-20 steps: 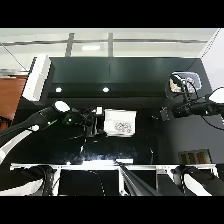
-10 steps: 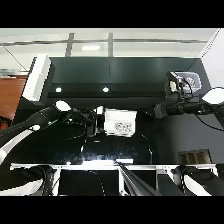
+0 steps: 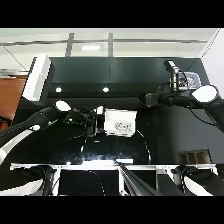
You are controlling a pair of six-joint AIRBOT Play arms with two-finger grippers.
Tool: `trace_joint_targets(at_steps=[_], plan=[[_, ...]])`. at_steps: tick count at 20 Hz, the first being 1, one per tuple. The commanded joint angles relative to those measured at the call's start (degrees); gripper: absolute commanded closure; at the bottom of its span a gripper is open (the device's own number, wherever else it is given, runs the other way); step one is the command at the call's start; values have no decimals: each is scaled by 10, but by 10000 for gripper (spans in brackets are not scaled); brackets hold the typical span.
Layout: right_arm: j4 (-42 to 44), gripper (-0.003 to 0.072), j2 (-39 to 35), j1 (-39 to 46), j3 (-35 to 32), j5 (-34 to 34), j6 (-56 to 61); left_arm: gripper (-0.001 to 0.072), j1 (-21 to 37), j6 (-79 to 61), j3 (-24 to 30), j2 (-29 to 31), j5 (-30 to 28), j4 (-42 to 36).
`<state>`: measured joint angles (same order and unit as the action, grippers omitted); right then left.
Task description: Fold the box and place the chain.
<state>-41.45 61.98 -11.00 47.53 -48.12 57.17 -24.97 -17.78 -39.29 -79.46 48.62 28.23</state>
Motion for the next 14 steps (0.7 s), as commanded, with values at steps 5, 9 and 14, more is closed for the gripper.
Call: trace_joint_targets(at_steps=[5,9,14], plan=[[-19,0,59,-66,19,-82,-273,244,0,0,0,0,0,0],[-21,1,59,-86,20,-112,-369,244,0,0,0,0,0,0],[-22,2,59,-120,12,-116,-446,244,0,0,0,0,0,0]])
